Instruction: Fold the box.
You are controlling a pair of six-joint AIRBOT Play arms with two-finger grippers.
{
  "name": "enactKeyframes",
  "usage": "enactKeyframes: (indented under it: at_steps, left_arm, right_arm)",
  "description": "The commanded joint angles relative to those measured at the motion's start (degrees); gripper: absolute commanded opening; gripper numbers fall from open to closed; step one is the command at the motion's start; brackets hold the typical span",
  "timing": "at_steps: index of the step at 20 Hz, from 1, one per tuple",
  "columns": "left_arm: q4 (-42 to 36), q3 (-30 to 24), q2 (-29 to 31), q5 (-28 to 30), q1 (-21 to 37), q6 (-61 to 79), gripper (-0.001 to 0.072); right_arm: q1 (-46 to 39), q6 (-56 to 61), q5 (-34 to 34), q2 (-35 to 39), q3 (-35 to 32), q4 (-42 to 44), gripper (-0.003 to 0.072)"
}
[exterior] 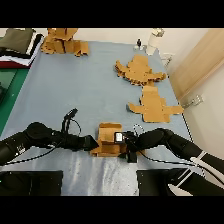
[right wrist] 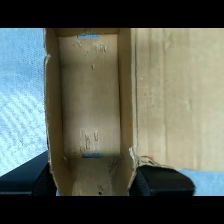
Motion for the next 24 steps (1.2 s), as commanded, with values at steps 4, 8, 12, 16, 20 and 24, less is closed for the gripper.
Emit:
enactKeyframes:
  at_steps: [4,8,12,16,20,24]
  left_arm:
    - [27.52,8.31,-3.41,2.23,-9.09,-28.61,0.0604]
    - [29.83,13.03,-6.54,1.75,-11.87,-35.10,0.0604]
    - [29.92,15.87,-10.69,-0.07,-13.90,-37.16,0.0604]
    - [30.47,17.14,-13.60,-0.98,-15.80,-39.08,0.0603]
    - [33.27,17.18,-13.97,-0.94,-16.74,-42.97,0.0603]
    - [34.07,18.10,-13.97,-0.90,-17.11,-43.56,0.0602]
  right_arm:
    - [0.02,0.02,0.00,-0.02,0.04,0.00,0.0440]
    - [0.02,0.02,0.02,-0.02,0.04,0.00,0.0440]
    - [0.02,0.02,0.00,-0.02,0.04,0.00,0.0440]
    - [0.02,0.02,0.00,-0.02,0.04,0.00,0.0440]
    - [0.02,0.02,0.00,-0.02,0.04,0.00,0.0440]
    - [0.02,0.02,0.02,-0.02,0.04,0.00,0.0440]
